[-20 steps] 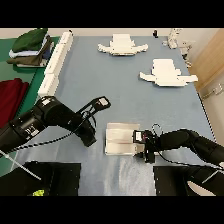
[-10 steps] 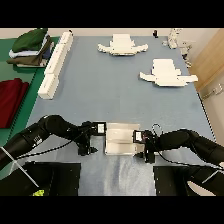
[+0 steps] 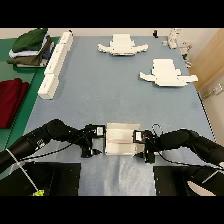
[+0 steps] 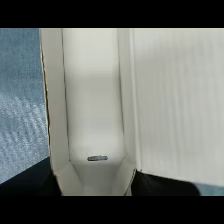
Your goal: Fold the box.
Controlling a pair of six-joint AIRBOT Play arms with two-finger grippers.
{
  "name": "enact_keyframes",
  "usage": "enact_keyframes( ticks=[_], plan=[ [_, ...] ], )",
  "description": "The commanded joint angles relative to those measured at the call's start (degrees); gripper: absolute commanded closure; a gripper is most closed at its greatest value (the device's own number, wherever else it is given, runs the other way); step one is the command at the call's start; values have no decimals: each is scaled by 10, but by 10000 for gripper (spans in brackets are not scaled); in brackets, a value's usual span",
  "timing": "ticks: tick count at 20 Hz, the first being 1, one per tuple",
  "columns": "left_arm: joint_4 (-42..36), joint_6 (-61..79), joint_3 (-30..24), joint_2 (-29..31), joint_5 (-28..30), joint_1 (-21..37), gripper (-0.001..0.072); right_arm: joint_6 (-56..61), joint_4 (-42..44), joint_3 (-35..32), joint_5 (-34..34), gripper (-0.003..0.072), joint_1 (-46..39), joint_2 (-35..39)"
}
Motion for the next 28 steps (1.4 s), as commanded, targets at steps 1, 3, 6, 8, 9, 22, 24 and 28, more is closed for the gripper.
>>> enact_keyframes(
  ticks=[1, 3, 6, 8, 9, 22, 24, 28],
  plan=[
    [-11, 6, -2, -15, 19, -17, 12, 0, 0, 0, 0, 198, 0, 0],
    [-12, 5, -2, -16, 37, -43, 11, 0, 0, 0, 0, 198, 0, 0],
    [-32, 5, -2, -16, 48, -53, 11, 0, 0, 0, 0, 198, 0, 0],
    [-32, 5, -2, -16, 48, -53, 12, 0, 0, 0, 0, 198, 0, 0],
    [-32, 5, -2, -16, 48, -55, 12, 0, 0, 0, 0, 198, 0, 0],
    [-60, -9, -2, -49, 73, -64, 12, 0, 0, 0, 0, 198, 0, 0],
    [-60, -8, -2, -49, 87, -82, 11, 0, 0, 0, 0, 198, 0, 0],
    [-59, -8, -2, -49, 93, -87, 12, 0, 0, 0, 0, 198, 0, 0]
  ],
)
